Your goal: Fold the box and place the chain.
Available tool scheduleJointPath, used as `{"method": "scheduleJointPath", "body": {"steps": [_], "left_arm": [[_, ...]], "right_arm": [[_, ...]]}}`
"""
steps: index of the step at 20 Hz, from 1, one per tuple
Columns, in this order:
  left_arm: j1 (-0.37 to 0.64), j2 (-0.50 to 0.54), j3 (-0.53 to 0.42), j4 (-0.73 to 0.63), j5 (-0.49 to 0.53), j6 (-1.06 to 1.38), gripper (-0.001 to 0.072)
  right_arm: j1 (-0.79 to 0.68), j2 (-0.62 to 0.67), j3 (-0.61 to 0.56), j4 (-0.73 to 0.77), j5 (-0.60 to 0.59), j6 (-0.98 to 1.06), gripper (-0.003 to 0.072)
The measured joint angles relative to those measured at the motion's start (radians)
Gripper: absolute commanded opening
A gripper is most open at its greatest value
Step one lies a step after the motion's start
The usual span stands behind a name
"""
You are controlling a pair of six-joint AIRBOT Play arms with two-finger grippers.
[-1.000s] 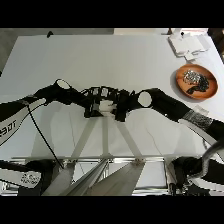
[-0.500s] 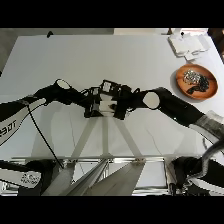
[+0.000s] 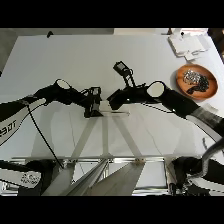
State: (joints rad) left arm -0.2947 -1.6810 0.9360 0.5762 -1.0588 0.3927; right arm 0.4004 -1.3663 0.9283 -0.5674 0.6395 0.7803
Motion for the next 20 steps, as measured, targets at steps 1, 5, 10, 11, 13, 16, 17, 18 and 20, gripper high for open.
{"method": "scheduleJointPath", "body": {"steps": [1,5,10,11,13,16,17,18,20], "left_arm": [[0.000,0.000,0.000,0.000,0.000,0.000,0.0015],[0.000,0.000,0.000,0.001,0.000,0.000,0.0015],[0.000,0.000,0.000,0.001,0.000,0.001,0.0015],[0.000,0.000,0.000,0.001,0.000,0.002,0.0015],[0.000,0.000,0.000,0.001,0.000,0.001,0.0015],[0.000,0.000,0.000,0.000,0.000,-0.001,0.0015],[0.000,0.000,0.000,0.000,0.000,-0.002,0.0015],[0.000,0.000,0.000,0.000,0.000,-0.002,0.0015],[0.000,0.000,0.000,0.000,0.000,-0.002,0.0015]], "right_arm": [[-0.003,-0.021,0.000,0.023,0.022,0.006,0.0007],[-0.010,-0.097,-0.006,0.066,0.085,0.047,0.0006],[-0.013,-0.131,-0.010,0.066,0.113,0.072,0.0007],[-0.013,-0.134,-0.011,0.064,0.115,0.075,0.0007],[-0.013,-0.135,-0.011,0.063,0.121,0.077,0.0008],[-0.014,-0.119,-0.013,0.052,0.130,0.080,0.0008],[-0.016,-0.105,-0.013,0.043,0.130,0.080,0.0008],[-0.023,-0.085,-0.013,0.044,0.131,0.080,0.0008],[-0.043,-0.038,-0.013,0.050,0.107,0.078,0.0008]]}}
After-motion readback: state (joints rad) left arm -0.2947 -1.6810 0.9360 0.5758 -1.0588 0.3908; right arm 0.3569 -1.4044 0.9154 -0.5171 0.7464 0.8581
